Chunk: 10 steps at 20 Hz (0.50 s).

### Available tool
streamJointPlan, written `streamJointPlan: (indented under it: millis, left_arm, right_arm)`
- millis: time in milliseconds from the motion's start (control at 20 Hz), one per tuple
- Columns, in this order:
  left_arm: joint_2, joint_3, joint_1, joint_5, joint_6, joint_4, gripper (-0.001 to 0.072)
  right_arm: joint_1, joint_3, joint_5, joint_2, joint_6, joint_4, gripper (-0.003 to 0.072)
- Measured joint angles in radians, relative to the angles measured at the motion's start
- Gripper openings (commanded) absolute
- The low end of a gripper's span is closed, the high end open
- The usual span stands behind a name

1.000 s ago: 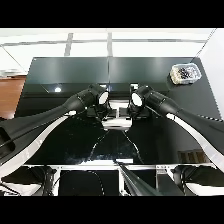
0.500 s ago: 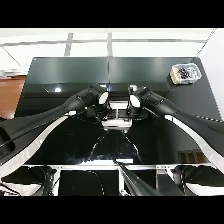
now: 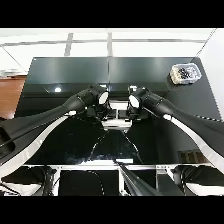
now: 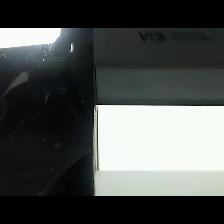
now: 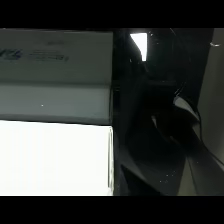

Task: Fold the box and place the chain.

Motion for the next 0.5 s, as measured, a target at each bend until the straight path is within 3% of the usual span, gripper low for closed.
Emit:
streamJointPlan:
  millis: [250,300,350,500]
  left_arm:
    - [0.0,0.0,0.0,-0.002,-0.002,-0.001,0.0028]
    - [0.0,0.0,0.0,-0.002,-0.002,-0.001,0.0028]
    - [0.0,0.0,0.0,0.002,0.002,0.002,0.0028]
    - [0.0,0.0,0.0,0.002,0.003,0.002,0.0028]
  right_arm:
    - [-0.001,0.0,0.008,-0.003,-0.031,0.002,0.0028]
    - [-0.001,0.001,0.009,-0.004,-0.037,0.0,0.0212]
    - [-0.001,0.002,0.012,-0.005,-0.045,-0.008,0.0314]
    - [-0.001,0.019,0.023,0.005,-0.061,-0.008,0.0311]
